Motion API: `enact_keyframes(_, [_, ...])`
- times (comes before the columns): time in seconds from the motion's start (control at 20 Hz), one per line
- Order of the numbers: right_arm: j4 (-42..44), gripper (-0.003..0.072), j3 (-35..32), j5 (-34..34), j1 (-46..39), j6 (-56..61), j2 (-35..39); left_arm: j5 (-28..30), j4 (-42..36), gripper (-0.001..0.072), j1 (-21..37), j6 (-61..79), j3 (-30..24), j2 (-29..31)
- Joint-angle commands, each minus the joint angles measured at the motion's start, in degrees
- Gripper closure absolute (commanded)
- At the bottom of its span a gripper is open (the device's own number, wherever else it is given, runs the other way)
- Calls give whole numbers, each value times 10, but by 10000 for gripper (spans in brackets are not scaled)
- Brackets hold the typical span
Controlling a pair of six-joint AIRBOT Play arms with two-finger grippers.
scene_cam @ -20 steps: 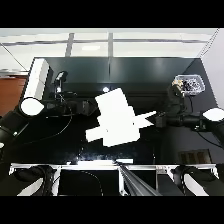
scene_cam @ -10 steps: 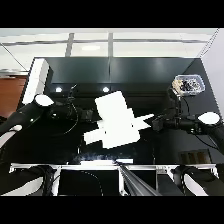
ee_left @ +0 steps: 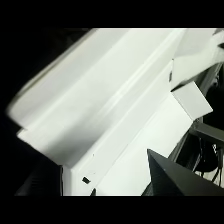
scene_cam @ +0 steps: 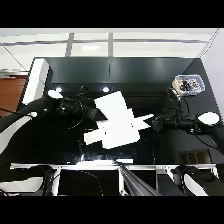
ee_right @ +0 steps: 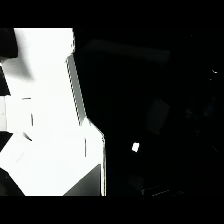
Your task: Fold the box and place the chain.
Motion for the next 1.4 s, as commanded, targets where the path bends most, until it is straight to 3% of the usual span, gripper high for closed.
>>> enact_keyframes(0.0, [0,677,0,0,0,0,0,-58,-15,20,0,93,22,-30])
enact_keyframes(0.15, [0,677,0,0,0,0,0,-74,-14,24,-4,121,31,-46])
enact_keyframes(0.2, [0,677,0,0,0,0,0,-75,-10,63,-5,121,35,-52])
enact_keyframes(0.3, [-2,677,0,0,0,0,0,-82,-2,273,-6,123,56,-61])
enact_keyframes(0.4, [-6,677,0,-5,0,0,0,-86,46,588,-6,123,79,-65])
enact_keyframes(0.5, [-6,677,0,-11,0,0,0,-93,79,661,-6,123,92,-68])
enact_keyframes(0.6, [-6,649,0,-19,0,3,0,-92,79,681,-6,124,99,-68])
enact_keyframes(0.65, [-7,365,1,-19,-1,6,0,-94,80,682,-6,124,103,-67])
enact_keyframes(0.7, [-10,21,3,-17,-8,17,0,-94,81,683,-6,124,106,-67])
enact_keyframes(0.8, [-45,17,30,13,-35,17,0,-94,97,685,-10,125,112,-54])
enact_keyframes(0.9, [-88,16,71,51,-67,0,0,-90,162,687,-40,124,113,-16])
enact_keyframes(1.05, [-134,17,112,89,-83,-129,0,-16,218,686,-115,164,99,59])
enact_keyframes(1.15, [-146,17,111,91,-80,-191,0,82,196,680,-134,234,66,99])
enact_keyframes(1.25, [-169,17,107,87,-66,-225,-1,100,152,680,-124,331,37,101])
enact_keyframes(1.35, [-184,17,96,73,-36,-253,-3,98,178,681,-125,379,26,90])
